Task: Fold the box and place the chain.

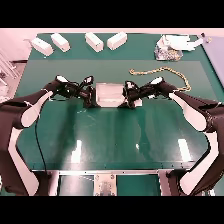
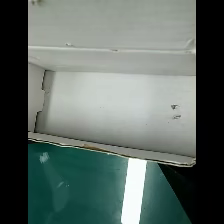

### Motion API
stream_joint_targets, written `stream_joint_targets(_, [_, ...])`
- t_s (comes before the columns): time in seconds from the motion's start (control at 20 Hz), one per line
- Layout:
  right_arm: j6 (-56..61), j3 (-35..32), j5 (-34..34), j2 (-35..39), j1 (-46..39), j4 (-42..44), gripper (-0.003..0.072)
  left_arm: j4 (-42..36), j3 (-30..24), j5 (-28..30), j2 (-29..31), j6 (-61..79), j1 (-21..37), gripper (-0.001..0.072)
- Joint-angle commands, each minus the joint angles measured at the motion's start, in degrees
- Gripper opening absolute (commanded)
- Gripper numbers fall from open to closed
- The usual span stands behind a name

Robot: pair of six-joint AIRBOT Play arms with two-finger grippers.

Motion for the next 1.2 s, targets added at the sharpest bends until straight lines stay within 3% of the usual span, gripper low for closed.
stream_joint_targets(0.0, [0.0,0.0,-0.1,0.0,0.0,0.1,0.0586,-0.3,0.0,0.2,0.0,0.1,0.0,0.0534])
stream_joint_targets(0.85, [0.1,0.0,-0.1,0.0,0.1,0.5,0.0587,-0.5,0.0,1.1,0.0,0.1,0.0,0.0534])
stream_joint_targets(0.9, [-0.3,0.1,-0.3,0.0,0.1,1.0,0.0609,-0.6,0.0,1.2,0.0,0.1,0.0,0.0534])
stream_joint_targets(0.95, [-0.3,0.1,-0.8,0.1,0.1,1.5,0.0720,-0.6,0.0,1.2,0.0,0.1,0.0,0.0534])
stream_joint_targets(1.15, [-1.6,0.7,-0.7,1.0,0.0,1.5,0.0720,-0.9,0.2,2.4,0.0,1.7,0.0,0.0534])
